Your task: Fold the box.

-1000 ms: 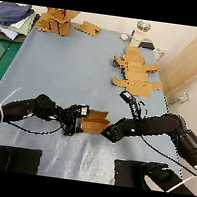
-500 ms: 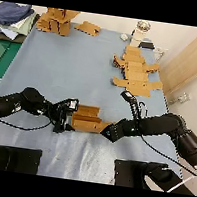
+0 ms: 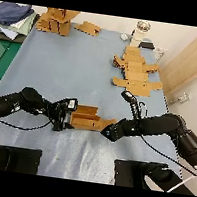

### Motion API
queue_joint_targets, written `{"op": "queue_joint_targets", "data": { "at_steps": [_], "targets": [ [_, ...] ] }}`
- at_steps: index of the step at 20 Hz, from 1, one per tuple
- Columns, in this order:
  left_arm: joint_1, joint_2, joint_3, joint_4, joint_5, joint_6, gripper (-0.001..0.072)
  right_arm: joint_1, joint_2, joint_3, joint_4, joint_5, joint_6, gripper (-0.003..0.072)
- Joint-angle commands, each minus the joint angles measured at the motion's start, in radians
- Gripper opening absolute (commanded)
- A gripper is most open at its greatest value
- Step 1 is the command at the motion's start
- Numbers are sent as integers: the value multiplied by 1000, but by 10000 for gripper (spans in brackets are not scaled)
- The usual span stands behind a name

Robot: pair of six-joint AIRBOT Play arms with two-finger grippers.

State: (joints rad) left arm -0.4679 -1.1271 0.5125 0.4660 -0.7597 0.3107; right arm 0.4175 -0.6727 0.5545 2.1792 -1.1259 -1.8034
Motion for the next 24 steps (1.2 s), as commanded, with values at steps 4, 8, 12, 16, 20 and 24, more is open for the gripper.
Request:
{"op": "queue_joint_targets", "data": {
  "at_steps": [4, 8, 12, 16, 20, 24],
  "targets": [
    [-50, -9, -51, -23, 122, 100, 478, 0, -1, 1, 0, 57, 0, 708],
    [-75, -13, -53, -127, 126, 159, 478, 0, -1, 1, 1, 109, 0, 709],
    [-75, -41, -53, -177, 124, 217, 478, 0, -1, 1, 2, 124, 3, 708],
    [-75, -45, -52, -176, 124, 217, 479, 0, -2, 1, 1, 150, 78, 708],
    [-75, -45, -53, -174, 124, 217, 479, 0, -5, 1, 2, 176, 169, 708],
    [-75, -45, -52, -174, 124, 217, 479, 8, -69, 1, 24, 178, 308, 320]
  ]
}}
